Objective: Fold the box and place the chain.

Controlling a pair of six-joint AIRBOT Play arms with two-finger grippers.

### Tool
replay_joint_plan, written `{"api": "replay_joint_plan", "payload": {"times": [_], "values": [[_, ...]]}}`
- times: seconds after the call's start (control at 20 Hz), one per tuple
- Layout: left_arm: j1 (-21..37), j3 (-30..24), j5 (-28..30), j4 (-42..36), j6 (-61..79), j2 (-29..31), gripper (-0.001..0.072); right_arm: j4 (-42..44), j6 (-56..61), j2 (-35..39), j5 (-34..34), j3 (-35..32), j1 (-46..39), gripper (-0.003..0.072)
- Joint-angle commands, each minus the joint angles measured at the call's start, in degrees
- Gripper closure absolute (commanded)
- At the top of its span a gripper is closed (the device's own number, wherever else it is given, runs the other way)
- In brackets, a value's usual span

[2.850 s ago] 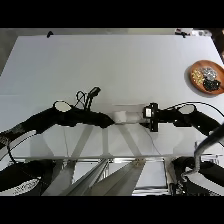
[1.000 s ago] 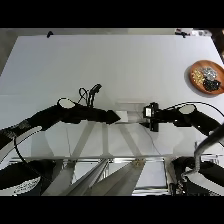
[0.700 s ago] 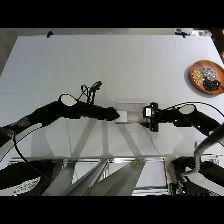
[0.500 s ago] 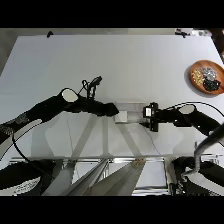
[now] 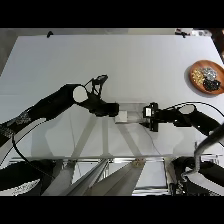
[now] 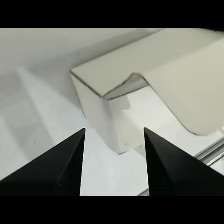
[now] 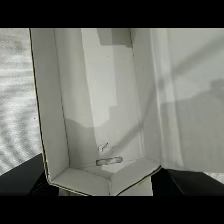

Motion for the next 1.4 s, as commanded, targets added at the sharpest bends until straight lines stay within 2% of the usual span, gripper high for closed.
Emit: {"api": "replay_joint_plan", "payload": {"times": [0.0, 0.15, 0.2, 0.35, 0.55, 0.6, 1.25, 1.3, 1.35], "values": [[-2.99, 2.82, -7.76, 8.57, -9.22, -1.18, 0.0321, 0.00, 0.02, 0.00, 0.00, -0.02, 0.00, 0.0225], [-4.04, 7.08, -9.51, 9.84, -12.90, -2.67, 0.0325, 0.02, 0.02, 0.00, 0.02, -0.02, 0.00, 0.0225], [-4.44, 9.07, -9.51, 11.15, -13.68, -3.08, 0.0378, 0.00, 0.02, 0.00, 0.02, -0.02, 0.00, 0.0225], [-5.42, 12.50, -9.79, 13.35, -16.57, -4.31, 0.0377, 0.00, 0.02, 0.00, 0.02, -0.02, 0.00, 0.0225], [-6.78, 12.59, -10.86, 12.76, -17.00, -7.15, 0.0335, 0.02, 0.02, 0.00, 0.02, -0.02, 0.00, 0.0225], [-6.97, 12.59, -10.82, 12.57, -17.18, -7.96, 0.0269, 0.00, 0.02, 0.00, 0.02, -0.02, 0.00, 0.0225], [-7.08, 12.59, -9.94, 14.60, -17.16, -11.96, 0.0275, 0.02, 0.02, 0.00, 0.02, -0.02, 0.00, 0.0225], [-7.08, 12.59, -9.94, 14.97, -17.16, -12.02, 0.0279, 0.02, 0.02, 0.00, 0.00, -0.02, 0.00, 0.0225], [-7.06, 12.59, -9.84, 15.15, -17.16, -12.02, 0.0318, 0.02, 0.02, 0.00, 0.02, -0.02, 0.00, 0.0225]]}}
